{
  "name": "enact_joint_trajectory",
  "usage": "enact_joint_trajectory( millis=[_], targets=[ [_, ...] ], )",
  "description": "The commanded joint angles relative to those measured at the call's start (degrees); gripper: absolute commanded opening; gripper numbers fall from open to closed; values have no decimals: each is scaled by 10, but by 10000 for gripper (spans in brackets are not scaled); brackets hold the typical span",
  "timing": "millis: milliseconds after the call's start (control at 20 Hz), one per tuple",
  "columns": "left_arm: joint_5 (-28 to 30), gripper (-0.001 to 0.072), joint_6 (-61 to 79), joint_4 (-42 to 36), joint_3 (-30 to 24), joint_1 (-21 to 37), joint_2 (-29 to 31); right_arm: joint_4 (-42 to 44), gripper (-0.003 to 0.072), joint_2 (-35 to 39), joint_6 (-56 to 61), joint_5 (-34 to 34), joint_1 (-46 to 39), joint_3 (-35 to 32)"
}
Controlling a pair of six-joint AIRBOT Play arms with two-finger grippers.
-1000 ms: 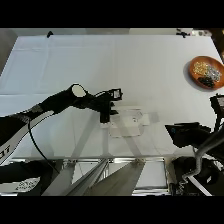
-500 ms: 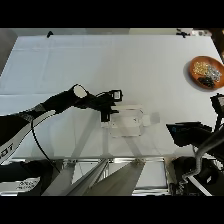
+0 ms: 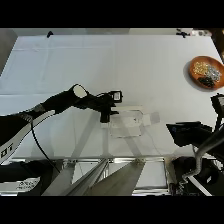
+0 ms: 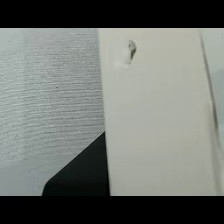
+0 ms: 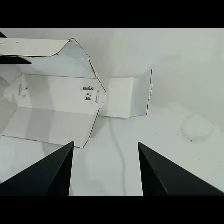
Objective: Fold the box and place the chain.
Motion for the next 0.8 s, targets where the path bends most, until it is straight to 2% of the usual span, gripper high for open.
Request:
enact_joint_trajectory(
  millis=[0,150,400,750],
  targets=[
    [14,2,41,-2,0,-1,5,-6,450,1,0,0,0,0],
    [31,1,69,-1,0,-11,7,-7,450,1,0,0,0,0],
    [105,2,71,1,0,-42,7,-7,450,1,0,0,0,0],
    [137,2,66,-1,0,-45,9,-11,449,1,0,0,0,0]
  ],
)
